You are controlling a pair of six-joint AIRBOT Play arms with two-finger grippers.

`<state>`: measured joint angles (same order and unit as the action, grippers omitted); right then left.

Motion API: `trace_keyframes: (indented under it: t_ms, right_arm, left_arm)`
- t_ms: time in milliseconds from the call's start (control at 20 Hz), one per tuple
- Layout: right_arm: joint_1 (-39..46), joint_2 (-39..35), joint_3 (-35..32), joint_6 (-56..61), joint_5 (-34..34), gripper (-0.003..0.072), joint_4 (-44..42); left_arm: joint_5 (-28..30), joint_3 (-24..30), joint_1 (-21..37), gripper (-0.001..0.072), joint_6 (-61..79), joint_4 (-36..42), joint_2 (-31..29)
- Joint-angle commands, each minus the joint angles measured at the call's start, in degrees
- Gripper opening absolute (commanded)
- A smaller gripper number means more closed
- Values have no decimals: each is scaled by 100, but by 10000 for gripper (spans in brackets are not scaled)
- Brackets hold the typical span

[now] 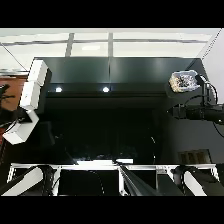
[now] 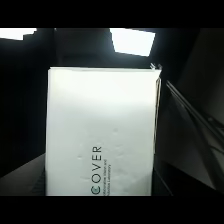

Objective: Fold the box and place the chain.

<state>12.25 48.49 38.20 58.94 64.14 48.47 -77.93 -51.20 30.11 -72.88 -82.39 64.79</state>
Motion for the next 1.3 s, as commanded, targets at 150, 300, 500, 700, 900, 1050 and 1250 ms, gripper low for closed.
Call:
trace_keyframes:
  t_ms: [150,300,500,700,900,1050,1250]
  right_arm:
    - [0,-2,-2,164,-133,17,-9]
    - [-2,-2,-2,407,-280,17,-33]
    - [-2,-2,-2,688,-304,18,-33]
    - [-2,-2,-2,785,-358,17,-33]
    - [-17,-2,-2,868,-345,17,-44]
    - [-17,-2,-2,903,-249,18,-42]
    - [-17,-2,-2,903,-221,17,-46]
  left_arm:
    - [1010,275,929,321,1567,240,-146]
    - [1871,592,929,321,2149,352,-304]
    - [2691,752,876,322,2699,717,-238]
    - [2785,750,629,321,3185,1547,155]
    - [3034,750,345,322,3082,1539,431]
    - [3296,745,354,357,2931,1541,466]
    - [3158,612,278,719,2872,1596,439]
